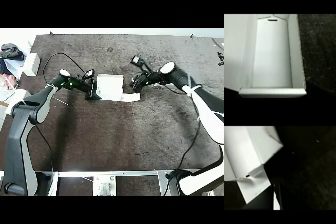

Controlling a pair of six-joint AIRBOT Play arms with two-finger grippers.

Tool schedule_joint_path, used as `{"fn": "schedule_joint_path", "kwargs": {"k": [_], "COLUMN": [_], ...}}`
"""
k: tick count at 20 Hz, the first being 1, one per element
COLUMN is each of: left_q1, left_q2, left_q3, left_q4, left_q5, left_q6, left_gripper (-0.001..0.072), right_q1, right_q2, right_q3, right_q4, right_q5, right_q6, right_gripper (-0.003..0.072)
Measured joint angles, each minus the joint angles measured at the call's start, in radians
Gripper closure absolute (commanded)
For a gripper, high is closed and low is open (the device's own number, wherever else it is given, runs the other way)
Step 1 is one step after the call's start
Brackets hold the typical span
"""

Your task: Fold the box and place the chain.

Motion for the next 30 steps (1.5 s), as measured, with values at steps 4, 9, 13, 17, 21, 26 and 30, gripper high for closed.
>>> {"fn": "schedule_joint_path", "kwargs": {"k": [4,9,13,17,21,26,30], "left_q1": [0.0,0.0,0.0,0.0,0.0,0.0,0.0], "left_q2": [0.0,0.0,0.0,0.0,0.0,0.0,0.0], "left_q3": [0.0,0.0,0.0,0.0,0.0,0.0,0.0], "left_q4": [0.0,0.0,0.0,0.0,0.0,0.0,0.0], "left_q5": [0.0,0.001,0.002,0.002,0.002,0.002,0.003], "left_q6": [0.0,0.0,0.0,0.0,0.0,0.0,0.0], "left_gripper": [0.0305,0.0304,0.0305,0.0304,0.0304,0.0305,0.0304], "right_q1": [-0.063,-0.156,-0.19,-0.201,-0.19,-0.15,-0.121], "right_q2": [0.06,0.074,0.072,0.013,-0.057,-0.079,-0.08], "right_q3": [0.0,-0.071,-0.178,-0.231,-0.246,-0.24,-0.191], "right_q4": [-0.093,-0.1,-0.018,0.126,0.283,0.428,0.492], "right_q5": [0.098,0.212,0.17,0.121,0.104,0.121,0.135], "right_q6": [0.366,0.596,0.64,0.583,0.495,0.418,0.397], "right_gripper": [0.0639,0.0679,0.0679,0.0678,0.0677,0.0509,0.0318]}}
